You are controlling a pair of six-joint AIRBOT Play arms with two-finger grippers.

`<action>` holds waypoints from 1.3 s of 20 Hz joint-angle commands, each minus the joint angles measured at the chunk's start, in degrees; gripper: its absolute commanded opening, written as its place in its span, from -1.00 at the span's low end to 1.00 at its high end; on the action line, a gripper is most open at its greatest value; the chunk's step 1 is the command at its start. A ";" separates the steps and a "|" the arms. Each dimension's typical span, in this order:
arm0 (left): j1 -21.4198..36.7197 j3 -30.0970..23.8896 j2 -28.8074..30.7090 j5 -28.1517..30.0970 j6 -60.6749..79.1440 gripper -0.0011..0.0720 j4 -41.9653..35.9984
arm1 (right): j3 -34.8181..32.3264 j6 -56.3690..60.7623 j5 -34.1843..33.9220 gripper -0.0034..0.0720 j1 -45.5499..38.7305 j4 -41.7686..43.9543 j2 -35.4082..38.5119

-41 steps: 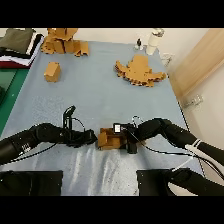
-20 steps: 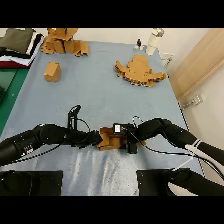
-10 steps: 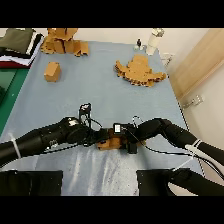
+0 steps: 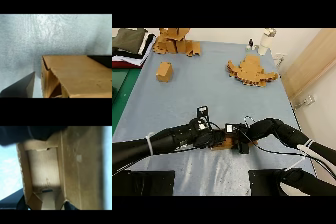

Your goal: Fold the box.

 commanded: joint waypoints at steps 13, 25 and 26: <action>-1.38 7.04 -6.71 -8.68 4.76 -0.29 1.05 | 0.02 0.02 0.00 0.42 0.00 -0.02 0.00; -1.31 7.41 -5.99 -9.01 6.21 0.60 -0.28 | 0.02 0.02 0.00 0.42 0.00 -0.02 0.00; -1.27 7.63 -5.40 -10.54 6.23 0.60 -0.11 | 0.02 0.02 0.00 0.42 0.00 -0.02 0.00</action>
